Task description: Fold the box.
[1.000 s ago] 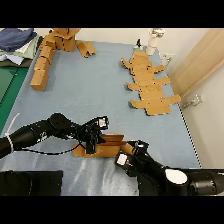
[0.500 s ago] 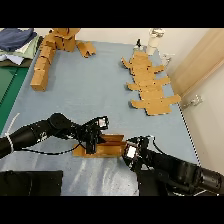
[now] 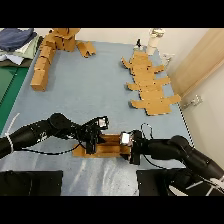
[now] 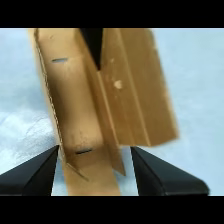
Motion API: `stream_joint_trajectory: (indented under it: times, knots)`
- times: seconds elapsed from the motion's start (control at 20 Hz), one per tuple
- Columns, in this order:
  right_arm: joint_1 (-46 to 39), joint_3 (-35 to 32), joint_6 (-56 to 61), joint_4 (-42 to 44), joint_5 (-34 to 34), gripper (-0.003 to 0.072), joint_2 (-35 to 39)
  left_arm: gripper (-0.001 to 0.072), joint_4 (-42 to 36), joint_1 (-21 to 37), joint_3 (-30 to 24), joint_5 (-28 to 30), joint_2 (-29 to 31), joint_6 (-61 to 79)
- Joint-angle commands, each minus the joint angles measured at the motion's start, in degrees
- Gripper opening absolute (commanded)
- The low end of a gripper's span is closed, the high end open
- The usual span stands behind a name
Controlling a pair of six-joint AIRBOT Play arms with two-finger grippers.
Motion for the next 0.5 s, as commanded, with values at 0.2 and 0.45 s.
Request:
stream_joint_trajectory:
  times: [0.2, 0.45]
  knots:
    - [-3.85, 1.81, -9.84, 6.84, -3.23, 0.0714, -8.44, 0.0013, 0.02, -0.02, -0.02, 0.02, 0.0, 0.0]
    - [-3.72, 1.81, -9.38, 5.16, -3.37, 0.0712, -8.11, 0.0013, 0.0, -0.04, -0.02, 0.0, 0.0, 0.0]
